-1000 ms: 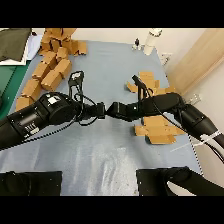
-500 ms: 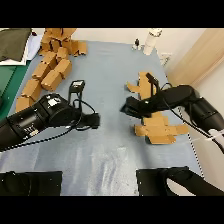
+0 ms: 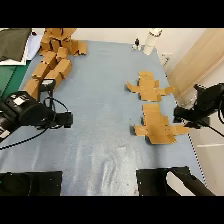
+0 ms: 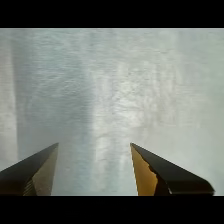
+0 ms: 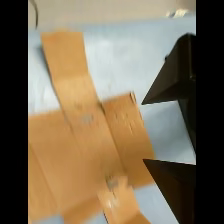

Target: Fold the box.

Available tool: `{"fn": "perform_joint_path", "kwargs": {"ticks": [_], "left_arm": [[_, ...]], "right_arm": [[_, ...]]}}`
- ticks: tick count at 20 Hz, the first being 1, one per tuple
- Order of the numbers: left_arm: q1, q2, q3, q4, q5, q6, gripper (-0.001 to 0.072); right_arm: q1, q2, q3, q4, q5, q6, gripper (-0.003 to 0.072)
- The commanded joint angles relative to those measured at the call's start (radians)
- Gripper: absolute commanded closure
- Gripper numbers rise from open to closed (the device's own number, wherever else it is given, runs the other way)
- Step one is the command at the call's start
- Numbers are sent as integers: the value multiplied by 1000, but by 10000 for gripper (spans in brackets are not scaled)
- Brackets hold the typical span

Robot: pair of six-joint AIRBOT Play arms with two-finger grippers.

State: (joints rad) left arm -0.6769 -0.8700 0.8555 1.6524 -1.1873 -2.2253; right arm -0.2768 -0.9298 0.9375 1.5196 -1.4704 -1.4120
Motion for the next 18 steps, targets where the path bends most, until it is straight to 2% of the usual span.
{"fn": "perform_joint_path", "kwargs": {"ticks": [1,4,7,10,14,18], "left_arm": [[43,18,-11,10,14,19,25],[43,17,-11,10,101,18,24],[43,17,-11,5,204,18,24],[43,17,-11,-20,283,14,24],[43,17,-11,-41,338,14,25],[43,17,-11,-63,340,14,25]], "right_arm": [[-122,-73,1,-147,8,-47,153],[-213,-184,1,-135,40,-89,152],[-261,-282,1,-56,85,-198,152],[-275,-340,3,-78,168,-238,152],[-274,-374,33,-108,239,-281,153],[-274,-431,99,-74,240,-333,153]]}}
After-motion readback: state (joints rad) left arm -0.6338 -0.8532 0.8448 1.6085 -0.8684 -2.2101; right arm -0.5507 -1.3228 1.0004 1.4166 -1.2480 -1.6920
